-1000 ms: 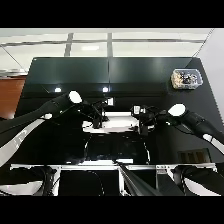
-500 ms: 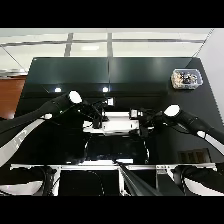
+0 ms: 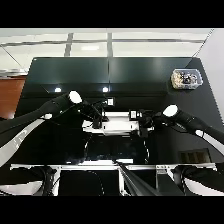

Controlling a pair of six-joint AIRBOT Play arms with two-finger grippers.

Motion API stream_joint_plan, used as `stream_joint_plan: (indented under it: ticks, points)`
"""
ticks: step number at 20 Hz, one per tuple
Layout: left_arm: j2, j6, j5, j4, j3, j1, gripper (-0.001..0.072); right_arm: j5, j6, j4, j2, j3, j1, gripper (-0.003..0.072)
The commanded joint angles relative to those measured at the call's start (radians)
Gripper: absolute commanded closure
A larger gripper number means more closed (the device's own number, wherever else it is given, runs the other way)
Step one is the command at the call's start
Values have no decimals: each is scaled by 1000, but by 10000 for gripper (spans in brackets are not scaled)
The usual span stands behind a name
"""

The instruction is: Fold the box and place the chain.

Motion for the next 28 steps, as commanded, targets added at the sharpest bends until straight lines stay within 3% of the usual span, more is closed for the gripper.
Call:
stream_joint_plan:
  ticks: [1,5,7,9,11,13,14,16,19,20,21,22,23,25,28]
  points:
    - [0,0,2,0,0,0,679,-22,17,-19,-4,0,12,77]
    - [0,-1,2,0,1,0,679,-30,28,-19,-6,2,13,77]
    - [1,-1,2,0,1,0,679,-30,28,-19,-6,2,13,195]
    - [8,-1,6,2,1,0,670,-30,28,-19,-6,2,13,195]
    - [30,-1,6,33,1,0,390,-30,28,-19,-6,2,13,195]
    - [72,-23,2,114,1,0,186,-30,28,-19,-6,2,13,196]
    - [105,-72,2,178,1,0,139,-30,28,-18,-6,2,13,196]
    - [187,-178,-4,308,1,0,135,-31,28,-19,-6,2,13,196]
    - [324,-375,-104,479,1,2,139,-30,28,-18,-6,2,13,197]
    - [361,-471,-178,502,0,8,196,-31,28,-19,-6,2,13,197]
    - [385,-567,-266,494,0,20,384,-31,28,-18,-6,2,13,198]
    - [395,-642,-357,470,-2,31,637,-31,28,-19,-6,2,13,198]
    - [391,-685,-467,410,-5,40,679,-31,28,-19,-6,2,13,200]
    - [388,-699,-546,177,-60,43,680,-30,28,-19,-6,2,13,437]
    - [388,-564,-338,-227,-205,42,681,-31,28,-19,-6,2,13,450]
